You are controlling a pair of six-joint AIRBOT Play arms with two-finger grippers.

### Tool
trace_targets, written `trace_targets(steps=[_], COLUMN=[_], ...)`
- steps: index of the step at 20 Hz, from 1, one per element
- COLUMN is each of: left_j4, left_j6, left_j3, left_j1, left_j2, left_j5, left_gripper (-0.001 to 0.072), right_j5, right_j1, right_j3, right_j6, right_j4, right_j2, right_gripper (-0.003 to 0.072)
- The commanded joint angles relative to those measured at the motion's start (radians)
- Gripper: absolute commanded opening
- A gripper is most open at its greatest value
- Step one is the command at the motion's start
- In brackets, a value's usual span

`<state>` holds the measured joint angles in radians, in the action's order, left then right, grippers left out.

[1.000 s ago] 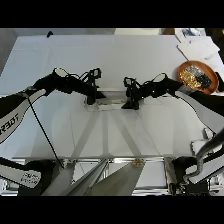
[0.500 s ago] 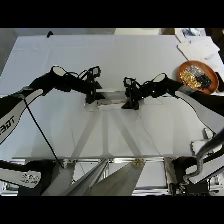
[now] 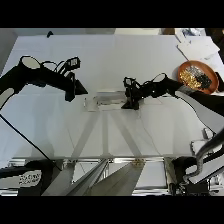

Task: Fold the box and place the chain.

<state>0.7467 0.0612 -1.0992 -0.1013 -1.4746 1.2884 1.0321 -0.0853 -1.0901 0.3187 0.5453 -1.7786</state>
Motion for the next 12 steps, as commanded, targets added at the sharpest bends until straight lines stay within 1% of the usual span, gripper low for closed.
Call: trace_targets(steps=[1, 2, 3, 5, 6, 7, 9, 10, 12], left_j4=[-0.09, -0.127, -0.153, -0.201, -0.249, -0.294, -0.367, -0.394, -0.414], left_j6=[0.076, 0.059, 0.029, 0.021, 0.022, 0.021, 0.037, 0.057, 0.074], left_j3=[0.074, 0.103, 0.122, 0.134, 0.134, 0.134, 0.134, 0.134, 0.134], left_j1=[-0.022, -0.056, -0.09, -0.145, -0.163, -0.172, -0.18, -0.181, -0.181], left_j2=[0.019, 0.019, 0.019, 0.018, 0.018, 0.018, 0.017, 0.012, -0.009], left_j5=[0.1, 0.089, 0.057, -0.035, -0.09, -0.15, -0.326, -0.423, -0.559], left_gripper=[0.0009, 0.0009, 0.0009, 0.0009, 0.0007, 0.0007, 0.0009, 0.0008, 0.0007], right_j5=[0.0, 0.0, 0.0, 0.0, 0.0, 0.0, 0.0, 0.0, 0.0], right_j1=[-0.001, -0.001, -0.001, -0.001, -0.001, -0.001, -0.001, -0.001, -0.001], right_j3=[0.0, 0.0, 0.0, 0.0, 0.0, 0.0, 0.0, 0.0, 0.0], right_j6=[0.0, 0.0, 0.0, 0.0, 0.0, 0.0, 0.0, 0.0, 0.0], right_j4=[0.0, 0.0, 0.0, 0.0, 0.0, 0.0, 0.0, 0.0, 0.0], right_j2=[0.0, 0.0, 0.0, 0.0, 0.0, 0.0, 0.0, 0.0, 0.0], right_gripper=[0.0383, 0.0383, 0.0383, 0.0383, 0.0383, 0.0383, 0.0383, 0.0383, 0.0383])
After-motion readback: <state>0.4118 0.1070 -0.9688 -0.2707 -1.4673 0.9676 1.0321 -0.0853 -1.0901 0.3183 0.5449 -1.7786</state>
